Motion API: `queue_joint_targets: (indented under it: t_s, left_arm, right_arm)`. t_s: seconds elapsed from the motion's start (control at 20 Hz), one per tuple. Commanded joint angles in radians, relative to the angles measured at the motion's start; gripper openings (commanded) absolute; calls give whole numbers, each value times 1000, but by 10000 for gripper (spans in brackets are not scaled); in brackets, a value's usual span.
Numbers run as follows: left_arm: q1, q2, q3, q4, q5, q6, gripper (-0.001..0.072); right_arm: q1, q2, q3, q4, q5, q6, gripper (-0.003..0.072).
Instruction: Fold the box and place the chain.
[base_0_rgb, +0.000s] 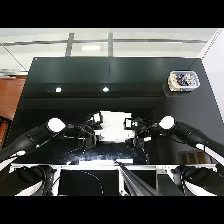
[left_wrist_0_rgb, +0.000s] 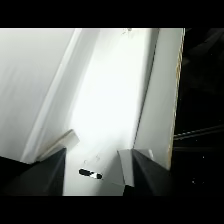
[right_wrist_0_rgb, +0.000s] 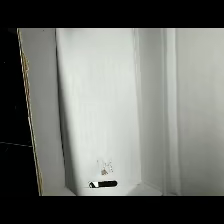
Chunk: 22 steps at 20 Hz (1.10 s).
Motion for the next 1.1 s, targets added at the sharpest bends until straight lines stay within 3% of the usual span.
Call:
queue_joint_targets:
  t_s: [0.0, 0.05, 0.2, 0.3, 0.4, 0.5, 0.65, 0.75, 1.05]
  left_arm:
    - [3, 5, 2, 5, -11, -3, 129]
    - [13, 16, 10, 30, -40, -7, 27]
    - [104, 95, 38, 192, -90, -219, 26]
    - [241, 184, 37, 303, -89, -441, 26]
    - [420, 258, 35, 317, -113, -693, 27]
    - [596, 274, 35, 318, -209, -993, 27]
    - [759, 238, 19, 314, -388, -1110, 27]
    - [778, 187, -13, 310, -451, -1238, 27]
    - [686, -35, -45, 183, -476, -1157, 27]
  right_arm:
    - [1, -1, 0, 0, 0, 0, 354]
    - [1, -1, 0, 0, 0, 0, 354]
    - [1, -1, 0, 0, 0, 0, 354]
    - [1, -1, 0, 0, 0, 0, 354]
    - [1, -1, 0, 0, 0, 0, 354]
    - [1, -1, 0, 0, -1, 0, 354]
    - [1, -1, 0, 0, -1, 0, 354]
    - [1, -1, 0, 0, -1, 0, 354]
    - [1, -1, 0, 0, -1, 0, 354]
